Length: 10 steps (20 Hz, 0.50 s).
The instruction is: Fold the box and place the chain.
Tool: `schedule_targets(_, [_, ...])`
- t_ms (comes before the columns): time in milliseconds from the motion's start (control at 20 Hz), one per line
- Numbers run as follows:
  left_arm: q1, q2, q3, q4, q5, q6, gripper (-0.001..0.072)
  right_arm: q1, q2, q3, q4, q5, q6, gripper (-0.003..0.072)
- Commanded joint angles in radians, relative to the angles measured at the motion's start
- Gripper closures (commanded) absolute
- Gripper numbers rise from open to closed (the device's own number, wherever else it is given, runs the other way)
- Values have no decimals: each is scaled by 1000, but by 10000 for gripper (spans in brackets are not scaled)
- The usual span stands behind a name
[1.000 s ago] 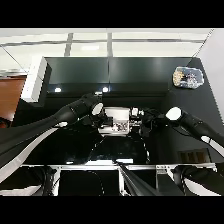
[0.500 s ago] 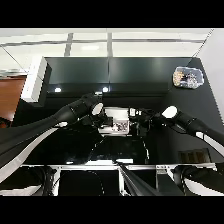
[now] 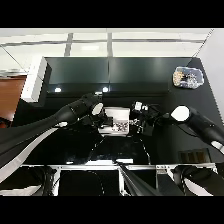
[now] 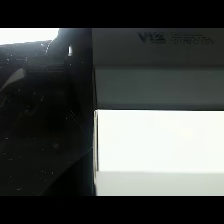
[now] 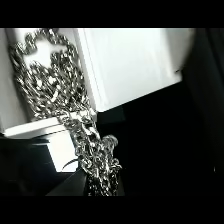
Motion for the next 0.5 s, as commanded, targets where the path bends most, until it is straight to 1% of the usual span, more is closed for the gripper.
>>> schedule_targets(0, [1,0,0,0,0,0,680,0,133,69,-45,162,280,680])
schedule_targets(100, [1,0,0,0,-1,0,680,0,174,155,-43,241,385,680])
schedule_targets(250, [1,0,0,0,-16,0,680,0,185,309,-13,320,485,680])
schedule_targets(450, [1,0,0,0,-26,0,680,0,185,475,87,329,513,680])
